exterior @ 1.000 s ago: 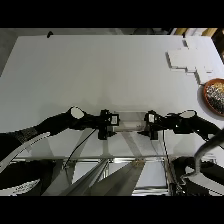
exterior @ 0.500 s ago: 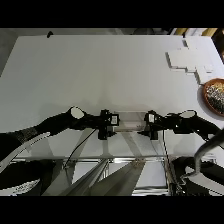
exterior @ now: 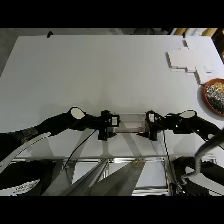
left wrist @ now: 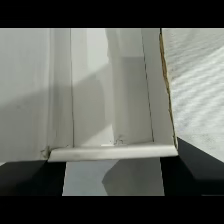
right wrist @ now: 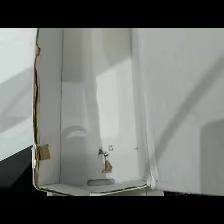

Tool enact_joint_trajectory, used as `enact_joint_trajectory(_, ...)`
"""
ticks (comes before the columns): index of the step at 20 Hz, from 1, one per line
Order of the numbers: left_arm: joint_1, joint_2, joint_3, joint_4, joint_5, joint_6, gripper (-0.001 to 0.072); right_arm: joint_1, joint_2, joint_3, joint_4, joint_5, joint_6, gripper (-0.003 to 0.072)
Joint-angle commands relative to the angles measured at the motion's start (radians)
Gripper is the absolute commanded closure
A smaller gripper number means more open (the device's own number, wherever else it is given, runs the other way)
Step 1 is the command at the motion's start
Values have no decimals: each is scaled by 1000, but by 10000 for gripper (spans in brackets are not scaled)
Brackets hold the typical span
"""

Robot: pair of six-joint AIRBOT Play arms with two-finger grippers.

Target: Fold the box and place the chain.

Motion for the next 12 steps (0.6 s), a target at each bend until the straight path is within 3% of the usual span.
enact_joint_trajectory(1, 0, 0, 0, -3, 6, -1, 321, 0, 42, 0, -45, -2, 126, -32)
enact_joint_trajectory(7, 1, 0, 0, -3, 6, -1, 321, 0, 240, 0, -362, -10, 467, -30)
enact_joint_trajectory(12, 0, 0, 0, -3, 6, -1, 321, 0, 454, 0, -566, 90, 657, -29)
